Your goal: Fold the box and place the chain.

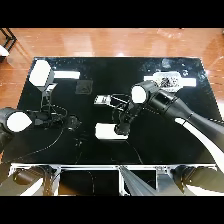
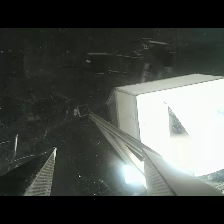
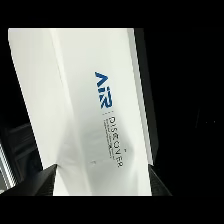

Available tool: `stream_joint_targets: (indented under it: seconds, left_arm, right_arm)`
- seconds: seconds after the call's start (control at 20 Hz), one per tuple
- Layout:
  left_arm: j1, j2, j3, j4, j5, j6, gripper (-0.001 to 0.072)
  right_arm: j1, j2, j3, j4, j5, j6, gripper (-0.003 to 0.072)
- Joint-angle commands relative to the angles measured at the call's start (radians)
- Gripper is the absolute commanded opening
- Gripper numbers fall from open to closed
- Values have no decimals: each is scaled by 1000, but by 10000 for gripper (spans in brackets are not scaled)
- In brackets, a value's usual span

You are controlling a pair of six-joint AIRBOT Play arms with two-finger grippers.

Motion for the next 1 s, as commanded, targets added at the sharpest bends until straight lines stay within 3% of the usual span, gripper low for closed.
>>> stream_joint_targets:
  seconds: [0.0, 0.15, 0.2, 0.35, 0.4, 0.95]
  left_arm:
    - [0, 0, 0, 1, -7, -2, 639]
    - [0, 0, 0, 1, -14, -2, 639]
    - [0, 0, 0, 1, -14, -2, 639]
    - [0, 0, 0, 1, -14, -2, 639]
    - [0, 0, 0, 1, -13, -2, 639]
    - [0, 0, 0, 1, -15, -2, 639]
  right_arm:
    - [4, 0, 0, -10, -3, 2, 476]
    - [4, 0, 0, -10, -2, 1, 459]
    - [4, 0, 0, -10, -1, 1, 328]
    - [4, 0, 0, -10, -2, 0, 264]
    - [4, 0, 0, -10, -2, -3, 181]
    - [4, -1, -5, -10, -9, -3, 180]
